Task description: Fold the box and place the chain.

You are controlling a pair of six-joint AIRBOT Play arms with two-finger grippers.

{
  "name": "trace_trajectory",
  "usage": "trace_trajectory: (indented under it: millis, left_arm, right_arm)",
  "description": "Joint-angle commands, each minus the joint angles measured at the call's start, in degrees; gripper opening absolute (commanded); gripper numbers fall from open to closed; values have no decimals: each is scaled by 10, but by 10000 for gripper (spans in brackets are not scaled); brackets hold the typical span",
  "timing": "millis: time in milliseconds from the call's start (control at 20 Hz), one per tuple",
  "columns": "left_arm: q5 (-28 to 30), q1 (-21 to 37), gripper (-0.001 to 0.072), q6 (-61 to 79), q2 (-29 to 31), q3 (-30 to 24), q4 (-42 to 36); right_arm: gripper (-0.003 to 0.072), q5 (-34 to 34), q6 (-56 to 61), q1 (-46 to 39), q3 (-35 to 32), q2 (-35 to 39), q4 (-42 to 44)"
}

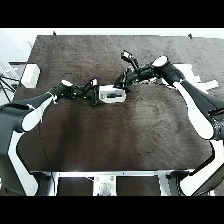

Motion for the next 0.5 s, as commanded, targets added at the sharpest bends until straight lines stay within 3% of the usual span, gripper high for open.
trace_trajectory:
  millis: [0, 450]
  left_arm:
    - [0, 0, 418, 0, 0, 0, 0]
    - [0, 0, 418, 0, 0, 0, 0]
  right_arm:
    - [285, 18, 0, 2, 2, -1, 1]
    - [331, 3, -45, 4, 2, -20, -1]
